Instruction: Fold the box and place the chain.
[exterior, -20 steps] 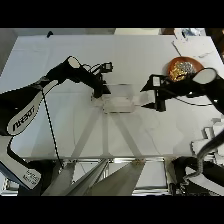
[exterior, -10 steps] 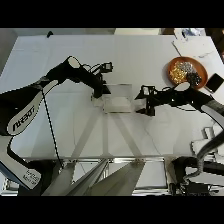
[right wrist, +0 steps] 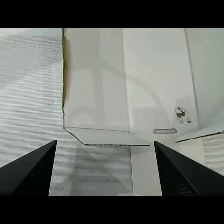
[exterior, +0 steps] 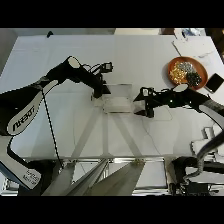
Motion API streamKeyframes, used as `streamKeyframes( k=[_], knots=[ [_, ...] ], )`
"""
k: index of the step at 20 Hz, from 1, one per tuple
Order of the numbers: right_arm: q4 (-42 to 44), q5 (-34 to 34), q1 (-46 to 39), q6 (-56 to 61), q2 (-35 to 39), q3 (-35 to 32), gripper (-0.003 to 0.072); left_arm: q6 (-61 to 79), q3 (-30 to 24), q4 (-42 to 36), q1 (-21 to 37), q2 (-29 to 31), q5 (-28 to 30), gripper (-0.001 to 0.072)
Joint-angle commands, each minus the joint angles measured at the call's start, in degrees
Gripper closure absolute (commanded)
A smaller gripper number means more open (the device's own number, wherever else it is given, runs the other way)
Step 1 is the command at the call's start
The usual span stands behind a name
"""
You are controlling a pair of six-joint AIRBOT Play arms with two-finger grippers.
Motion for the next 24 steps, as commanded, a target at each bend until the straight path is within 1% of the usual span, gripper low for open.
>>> streamKeyframes(
  k=[1, 4, 7, 11, 13, 16, 21, 24],
  knots=[
    [0.66, -0.26, 0.04, 0.44, -0.7, -0.04, -0.0001, 0.0, 0.0, 0.02, -0.04, -0.04, 0.0, 0.0705],
    [0.98, -2.32, 0.04, 3.91, -2.54, -0.04, -0.0001, 0.0, 0.0, 0.02, -0.04, -0.04, 0.0, 0.0705],
    [4.2, -2.47, 0.04, 10.19, -4.02, -0.04, -0.0001, 0.0, 0.0, 0.02, -0.04, -0.04, 0.0, 0.0705],
    [12.87, -2.71, 0.04, 9.75, -4.22, -0.04, -0.0001, 0.0, 0.0, 0.0, -0.04, -0.04, 0.0, 0.0705],
    [15.28, -3.89, 0.04, 9.05, -4.22, -0.02, -0.0001, 0.0, 0.0, 0.0, -0.04, -0.04, 0.0, 0.0705],
    [14.53, -8.2, 0.02, 13.46, -4.15, -0.02, -0.0001, 0.0, 0.0, 0.0, -0.04, -0.04, 0.0, 0.0705],
    [14.51, -7.45, 0.04, 13.99, -4.11, 0.0, -0.0001, 0.0, 0.0, 0.02, -0.04, -0.04, 0.0, 0.0705],
    [11.43, -6.67, 0.04, 15.96, -3.87, 0.09, -0.0001, 0.0, 0.0, 0.02, -0.04, -0.04, 0.0, 0.0705]
  ],
)
